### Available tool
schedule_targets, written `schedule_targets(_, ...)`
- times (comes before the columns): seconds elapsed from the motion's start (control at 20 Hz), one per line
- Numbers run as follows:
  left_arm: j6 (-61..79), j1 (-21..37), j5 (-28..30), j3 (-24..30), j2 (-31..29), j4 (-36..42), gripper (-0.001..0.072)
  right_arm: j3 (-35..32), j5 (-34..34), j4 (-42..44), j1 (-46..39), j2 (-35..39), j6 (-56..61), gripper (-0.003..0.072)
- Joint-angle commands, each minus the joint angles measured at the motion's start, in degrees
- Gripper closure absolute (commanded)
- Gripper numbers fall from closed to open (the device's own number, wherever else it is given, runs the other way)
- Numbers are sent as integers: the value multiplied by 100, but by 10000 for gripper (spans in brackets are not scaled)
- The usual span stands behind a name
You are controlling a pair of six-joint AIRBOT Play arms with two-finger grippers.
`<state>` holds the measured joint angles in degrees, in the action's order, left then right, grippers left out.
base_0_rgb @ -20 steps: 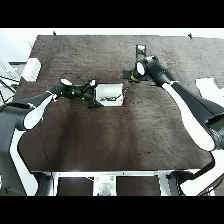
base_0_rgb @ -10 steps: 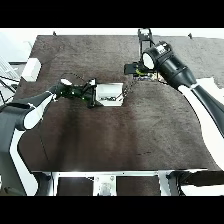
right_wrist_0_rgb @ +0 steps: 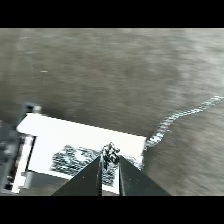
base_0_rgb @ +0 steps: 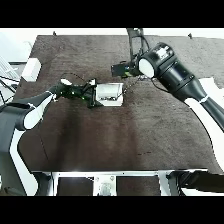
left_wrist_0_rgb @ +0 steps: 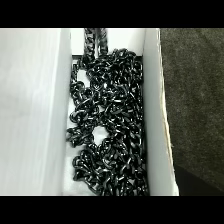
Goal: Fold the box and place the chain.
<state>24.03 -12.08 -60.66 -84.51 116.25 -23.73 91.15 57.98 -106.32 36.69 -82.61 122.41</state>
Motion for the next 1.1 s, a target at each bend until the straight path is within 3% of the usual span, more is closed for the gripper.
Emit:
schedule_targets(0.0,0,4,0,-2,-4,0,375,-702,-1373,446,61,-2,35,679)
schedule_targets(0.15,0,4,2,-2,-4,0,375,-1456,-2564,540,61,-302,170,679)
schedule_targets(0.25,0,4,2,-2,-4,0,374,-1757,-2889,540,55,-616,212,653)
schedule_targets(0.35,0,4,4,-2,-7,-2,375,-1784,-2883,535,55,-723,245,226)
schedule_targets(0.4,0,4,4,-2,-4,0,375,-1773,-2883,492,52,-680,240,164)
schedule_targets(0.6,0,4,4,-2,-4,-2,375,-1773,-2710,39,-212,-225,240,165)
schedule_targets(0.8,0,4,9,-2,-4,0,375,-1825,-2271,-118,-1143,-74,254,164)
schedule_targets(0.9,0,4,17,-2,-4,0,375,-1891,-2575,146,-1729,-275,330,162)
schedule_targets(1.05,0,4,17,-4,-4,-2,374,-1869,-3462,1202,-2374,-828,-249,162)
